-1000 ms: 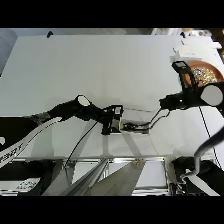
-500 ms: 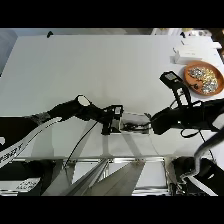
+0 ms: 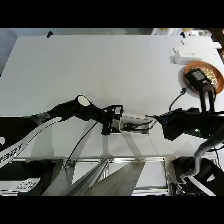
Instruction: Fold the box and place the chain.
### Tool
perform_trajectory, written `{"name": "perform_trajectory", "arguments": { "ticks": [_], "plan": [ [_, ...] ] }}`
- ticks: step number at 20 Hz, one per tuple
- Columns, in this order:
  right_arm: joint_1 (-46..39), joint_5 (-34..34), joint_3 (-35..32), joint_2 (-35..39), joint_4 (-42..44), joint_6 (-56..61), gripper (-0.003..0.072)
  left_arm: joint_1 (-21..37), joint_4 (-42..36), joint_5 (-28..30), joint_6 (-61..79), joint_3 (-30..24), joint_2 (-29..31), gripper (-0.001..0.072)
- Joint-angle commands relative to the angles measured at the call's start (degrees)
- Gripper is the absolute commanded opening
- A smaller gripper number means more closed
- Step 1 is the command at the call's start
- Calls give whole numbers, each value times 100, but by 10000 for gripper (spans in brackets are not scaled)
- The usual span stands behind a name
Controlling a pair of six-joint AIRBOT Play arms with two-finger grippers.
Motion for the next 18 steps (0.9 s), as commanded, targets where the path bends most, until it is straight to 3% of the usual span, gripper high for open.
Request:
{"name": "perform_trajectory", "arguments": {
  "ticks": [1,7,11,16,18],
  "plan": [
    [7,-490,2,358,42,55,15,0,2,0,0,2,0,208],
    [7,-1012,2,798,398,-391,15,0,2,0,0,4,0,208],
    [7,-1080,2,839,-98,50,14,0,2,0,0,4,0,208],
    [7,-2476,2,975,413,-557,14,0,2,0,0,4,0,208],
    [7,-2605,4,1005,476,-739,14,0,2,0,0,4,0,208]
  ]
}}
